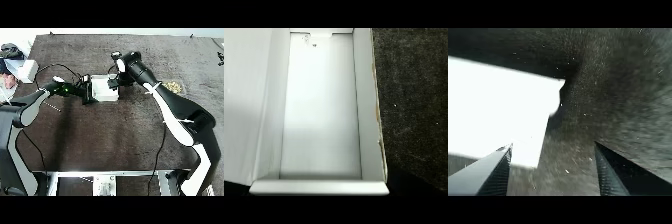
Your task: Fold the box and place the chain.
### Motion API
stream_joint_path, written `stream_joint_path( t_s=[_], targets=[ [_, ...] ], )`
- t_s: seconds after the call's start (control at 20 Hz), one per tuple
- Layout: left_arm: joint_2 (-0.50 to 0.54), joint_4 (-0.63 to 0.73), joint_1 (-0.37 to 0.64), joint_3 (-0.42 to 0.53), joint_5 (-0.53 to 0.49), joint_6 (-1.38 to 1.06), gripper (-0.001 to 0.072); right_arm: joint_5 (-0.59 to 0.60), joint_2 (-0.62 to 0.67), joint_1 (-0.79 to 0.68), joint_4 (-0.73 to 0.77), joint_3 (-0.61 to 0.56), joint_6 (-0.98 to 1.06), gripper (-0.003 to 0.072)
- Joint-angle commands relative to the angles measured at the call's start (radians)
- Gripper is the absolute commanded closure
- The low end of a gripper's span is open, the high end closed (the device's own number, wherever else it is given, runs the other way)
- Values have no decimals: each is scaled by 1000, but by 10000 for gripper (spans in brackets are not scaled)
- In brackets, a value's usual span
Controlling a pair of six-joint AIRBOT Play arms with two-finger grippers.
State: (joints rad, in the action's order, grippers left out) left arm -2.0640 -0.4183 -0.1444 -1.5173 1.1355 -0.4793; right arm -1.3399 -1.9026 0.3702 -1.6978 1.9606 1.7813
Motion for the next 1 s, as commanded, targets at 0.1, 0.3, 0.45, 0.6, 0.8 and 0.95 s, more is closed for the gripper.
stream_joint_path(
  t_s=[0.1,0.3,0.45,0.6,0.8,0.95],
  targets=[
    [1,0,0,0,0,0,244,118,216,-4,-8,-162,-144,424],
    [1,0,0,0,0,0,243,347,430,-79,-11,-485,-123,426],
    [1,0,0,0,-1,0,243,598,579,-206,-10,-767,-47,426],
    [1,0,0,0,0,0,244,646,605,-376,27,-889,-52,425],
    [1,0,0,0,-1,0,243,594,537,-573,233,-848,-302,425],
    [1,0,0,0,-1,0,244,478,430,-651,299,-745,-412,425]
  ],
)
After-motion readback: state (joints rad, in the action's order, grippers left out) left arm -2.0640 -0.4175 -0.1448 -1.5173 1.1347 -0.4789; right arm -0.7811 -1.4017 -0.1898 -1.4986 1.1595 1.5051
